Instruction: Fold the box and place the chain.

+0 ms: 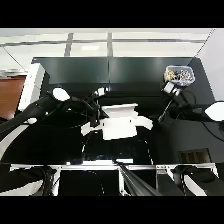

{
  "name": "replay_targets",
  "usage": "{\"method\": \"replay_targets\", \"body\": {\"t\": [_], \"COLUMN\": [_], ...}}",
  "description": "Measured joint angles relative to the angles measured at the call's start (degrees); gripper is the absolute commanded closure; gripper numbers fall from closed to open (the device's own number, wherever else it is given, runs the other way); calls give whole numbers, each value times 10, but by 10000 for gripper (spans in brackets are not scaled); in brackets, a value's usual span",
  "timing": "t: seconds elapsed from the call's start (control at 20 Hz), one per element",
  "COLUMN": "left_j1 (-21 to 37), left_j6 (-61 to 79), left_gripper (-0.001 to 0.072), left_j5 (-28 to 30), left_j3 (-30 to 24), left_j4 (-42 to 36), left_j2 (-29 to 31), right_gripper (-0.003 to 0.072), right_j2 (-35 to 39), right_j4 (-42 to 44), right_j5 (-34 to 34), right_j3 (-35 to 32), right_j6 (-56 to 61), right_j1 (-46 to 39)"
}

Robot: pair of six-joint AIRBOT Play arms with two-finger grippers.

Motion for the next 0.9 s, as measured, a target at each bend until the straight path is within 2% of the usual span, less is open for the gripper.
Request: {"method": "replay_targets", "body": {"t": [0.3,0.7,0.9], "left_j1": [-17,-20,-20], "left_j6": [50,60,61], "left_gripper": [685,685,685], "left_j5": [29,42,42], "left_j3": [-1,-1,0], "left_j4": [-1,26,44], "left_j2": [-40,-71,-73], "right_gripper": [21,21,21], "right_j2": [-5,-23,-42], "right_j4": [-9,-2,9], "right_j5": [-26,-38,-46], "right_j3": [-47,-82,-98], "right_j6": [-94,-115,-124], "right_j1": [46,77,120]}}
